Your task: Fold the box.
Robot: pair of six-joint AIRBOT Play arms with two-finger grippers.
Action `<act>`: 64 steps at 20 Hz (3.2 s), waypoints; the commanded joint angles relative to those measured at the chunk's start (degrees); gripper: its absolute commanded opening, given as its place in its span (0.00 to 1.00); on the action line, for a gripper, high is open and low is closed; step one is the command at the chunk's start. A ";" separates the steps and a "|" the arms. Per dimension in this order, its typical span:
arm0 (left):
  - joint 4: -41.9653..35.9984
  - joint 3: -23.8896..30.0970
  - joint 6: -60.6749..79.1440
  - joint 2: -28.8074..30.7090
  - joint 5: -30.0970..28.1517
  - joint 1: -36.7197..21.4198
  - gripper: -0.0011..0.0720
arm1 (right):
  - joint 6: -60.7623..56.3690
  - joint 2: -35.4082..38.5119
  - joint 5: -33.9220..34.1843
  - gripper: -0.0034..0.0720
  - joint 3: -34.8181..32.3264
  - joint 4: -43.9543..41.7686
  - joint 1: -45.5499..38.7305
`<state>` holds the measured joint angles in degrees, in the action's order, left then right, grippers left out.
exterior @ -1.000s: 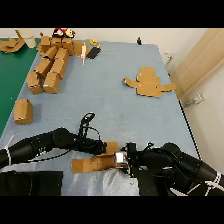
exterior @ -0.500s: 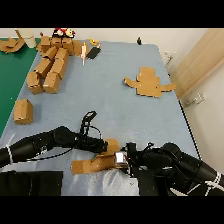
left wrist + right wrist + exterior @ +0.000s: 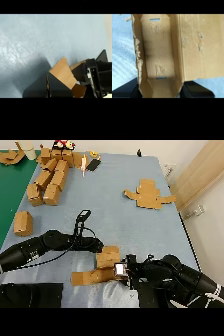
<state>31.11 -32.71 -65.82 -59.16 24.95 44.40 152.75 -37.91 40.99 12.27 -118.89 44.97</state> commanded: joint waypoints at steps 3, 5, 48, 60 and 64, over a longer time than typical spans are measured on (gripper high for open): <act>14.86 0.07 -6.40 6.97 2.08 -0.55 0.03 | -1.86 0.02 0.00 0.82 -0.04 0.15 0.00; 24.74 0.07 -12.50 9.46 6.08 -0.44 0.02 | -1.86 0.00 0.00 0.81 -0.04 0.15 0.00; 29.88 16.65 11.19 24.59 6.64 20.63 0.98 | -2.75 0.00 0.37 0.81 -0.09 2.56 0.00; 28.44 14.19 16.15 12.41 -0.76 21.14 0.98 | -2.75 0.07 0.42 0.81 -0.09 2.47 0.00; 28.46 14.19 17.18 11.82 -1.03 22.69 0.98 | -2.75 0.07 0.04 0.82 -0.09 0.31 0.04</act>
<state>59.70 -18.26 -49.45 -46.44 24.40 66.26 150.02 -37.89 41.34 12.23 -117.23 44.97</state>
